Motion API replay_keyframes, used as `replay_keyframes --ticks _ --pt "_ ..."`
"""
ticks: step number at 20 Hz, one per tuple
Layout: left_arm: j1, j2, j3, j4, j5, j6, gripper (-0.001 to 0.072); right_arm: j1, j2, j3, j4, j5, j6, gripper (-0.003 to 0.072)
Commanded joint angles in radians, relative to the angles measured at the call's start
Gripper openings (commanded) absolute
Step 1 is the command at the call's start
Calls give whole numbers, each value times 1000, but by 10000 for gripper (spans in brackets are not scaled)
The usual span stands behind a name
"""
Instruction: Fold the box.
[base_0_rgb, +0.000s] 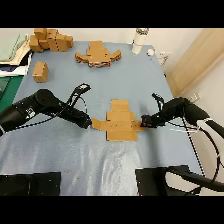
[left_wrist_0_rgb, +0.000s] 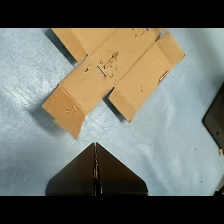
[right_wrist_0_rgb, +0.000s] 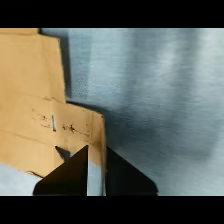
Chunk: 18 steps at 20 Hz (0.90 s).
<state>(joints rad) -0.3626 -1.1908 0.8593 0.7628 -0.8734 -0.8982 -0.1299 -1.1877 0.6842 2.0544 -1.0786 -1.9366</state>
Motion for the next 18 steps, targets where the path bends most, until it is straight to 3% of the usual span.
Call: replay_keyframes --ticks 1,2,3,4,10,11,12,18 --pt "2 0 8 -30 -37 -61 14 15 -27 17 46 -57 -68 38" --pt "3 0 19 -30 -62 -64 87 19 -26 17 74 -63 -96 4" --pt "8 0 35 -32 -84 -71 365 20 -24 16 114 -65 -130 3" --pt "14 0 49 -34 -88 -101 426 20 -21 16 161 -71 -173 3" --pt "97 -29 60 -56 -101 -150 428 38 109 -87 298 -22 -340 2" --pt "109 -47 60 -72 -107 -146 464 56 145 -118 298 1 -348 3" --pt "122 -68 60 -96 -105 -146 631 80 183 -150 296 23 -350 3" --pt "164 -211 61 -232 -46 -64 649 177 338 -267 288 85 -349 3"
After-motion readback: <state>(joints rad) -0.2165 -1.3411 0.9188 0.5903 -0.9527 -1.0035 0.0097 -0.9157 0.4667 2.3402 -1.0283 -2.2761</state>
